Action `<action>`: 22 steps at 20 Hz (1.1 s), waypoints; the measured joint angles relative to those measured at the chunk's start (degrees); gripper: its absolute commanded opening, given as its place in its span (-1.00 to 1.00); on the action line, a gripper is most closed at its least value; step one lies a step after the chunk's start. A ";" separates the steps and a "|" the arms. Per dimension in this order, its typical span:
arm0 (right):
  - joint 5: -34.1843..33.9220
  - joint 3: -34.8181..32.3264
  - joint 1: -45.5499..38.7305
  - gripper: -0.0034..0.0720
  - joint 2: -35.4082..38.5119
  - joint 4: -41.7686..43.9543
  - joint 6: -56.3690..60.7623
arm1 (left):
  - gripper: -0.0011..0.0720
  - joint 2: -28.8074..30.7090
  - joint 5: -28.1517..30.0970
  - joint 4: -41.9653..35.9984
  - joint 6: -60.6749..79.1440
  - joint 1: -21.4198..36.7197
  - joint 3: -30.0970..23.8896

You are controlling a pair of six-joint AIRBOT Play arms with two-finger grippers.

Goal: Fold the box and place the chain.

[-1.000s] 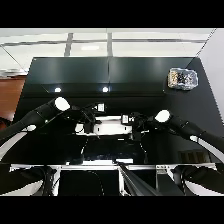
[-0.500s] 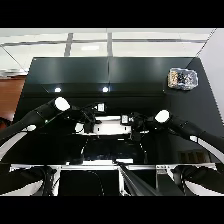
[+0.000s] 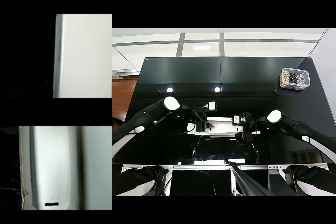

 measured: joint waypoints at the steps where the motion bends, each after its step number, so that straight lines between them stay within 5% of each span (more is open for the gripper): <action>1: 0.00 0.00 0.00 0.25 0.00 0.00 0.00 | 0.95 1.53 -0.46 1.25 -1.42 0.37 0.09; 6: -0.02 0.00 0.00 0.25 0.00 0.00 0.02 | 0.81 12.09 -8.63 12.83 -16.17 3.80 0.26; 8: -0.04 0.00 0.00 0.17 0.00 0.00 0.02 | -0.91 15.96 -14.93 16.35 -25.38 5.62 0.26; 9: -0.04 0.00 0.00 -0.30 0.00 0.00 0.02 | -0.90 17.42 -18.60 16.90 -29.86 6.27 0.20; 10: -0.02 0.00 0.00 -0.56 0.00 -0.02 0.00 | -0.90 18.32 -21.97 16.39 -32.98 6.58 -0.26; 12: 0.00 0.00 0.00 -0.56 0.00 -0.02 -0.02 | -0.90 19.58 -27.50 11.69 -37.59 6.56 -2.32; 14: 0.02 0.00 0.00 -0.56 0.00 -0.04 -0.04 | -0.90 20.22 -26.75 5.46 -40.28 5.35 -5.51; 22: 0.09 0.00 0.00 -0.56 0.00 0.02 -0.09 | -0.89 17.92 3.78 -11.04 -40.46 -0.20 -9.68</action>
